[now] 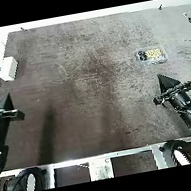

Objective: Fold the box and place the chain.

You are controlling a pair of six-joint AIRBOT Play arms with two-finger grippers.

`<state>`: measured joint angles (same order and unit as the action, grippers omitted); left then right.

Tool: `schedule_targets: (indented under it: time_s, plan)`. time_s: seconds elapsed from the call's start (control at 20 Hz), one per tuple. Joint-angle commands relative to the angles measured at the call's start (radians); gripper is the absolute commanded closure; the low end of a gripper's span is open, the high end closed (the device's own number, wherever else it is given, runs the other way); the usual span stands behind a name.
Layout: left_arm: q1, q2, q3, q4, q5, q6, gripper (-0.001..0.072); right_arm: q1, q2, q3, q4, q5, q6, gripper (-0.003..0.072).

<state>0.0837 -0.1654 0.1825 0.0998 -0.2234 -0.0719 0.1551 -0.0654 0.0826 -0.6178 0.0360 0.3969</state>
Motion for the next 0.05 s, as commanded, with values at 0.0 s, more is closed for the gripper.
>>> schedule_targets:
  time_s: [0.0]
  plan:
    - [-0.083,0.003,-0.005,-0.006,0.138,0.060,0.0702,0.000,0.001,0.000,0.000,0.000,0.000,0.0679]
